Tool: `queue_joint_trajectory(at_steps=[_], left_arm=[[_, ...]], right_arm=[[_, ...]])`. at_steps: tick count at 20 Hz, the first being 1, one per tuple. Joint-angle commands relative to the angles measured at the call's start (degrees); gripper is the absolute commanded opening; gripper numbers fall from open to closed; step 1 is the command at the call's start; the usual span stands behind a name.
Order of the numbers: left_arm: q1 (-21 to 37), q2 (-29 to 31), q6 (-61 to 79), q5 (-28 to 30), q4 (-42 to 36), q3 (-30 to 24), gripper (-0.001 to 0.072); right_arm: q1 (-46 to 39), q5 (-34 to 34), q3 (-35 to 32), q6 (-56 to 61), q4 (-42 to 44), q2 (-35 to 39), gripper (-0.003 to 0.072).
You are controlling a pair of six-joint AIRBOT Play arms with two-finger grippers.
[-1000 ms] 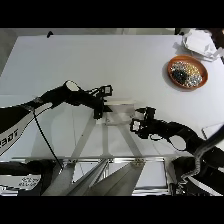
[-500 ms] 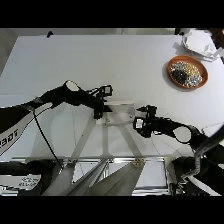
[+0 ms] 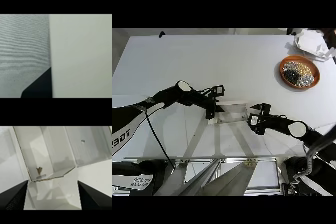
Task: Fold the box and place the chain.
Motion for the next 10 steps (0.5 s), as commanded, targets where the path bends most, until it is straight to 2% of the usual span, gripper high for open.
queue_joint_trajectory(at_steps=[1,8,10], left_arm=[[0.0,0.0,0.0,0.0,0.0,0.0,0.0012],[0.0,0.0,0.0,0.0,0.0,0.0,0.0012],[0.0,0.0,0.0,0.0,0.0,0.0,0.0012]], right_arm=[[-0.4,0.5,0.1,-3.0,3.5,0.0,0.0682],[-0.5,2.0,0.1,-9.1,9.2,-0.1,0.0663],[-2.9,5.1,0.2,-11.0,10.5,-0.1,0.0663]])
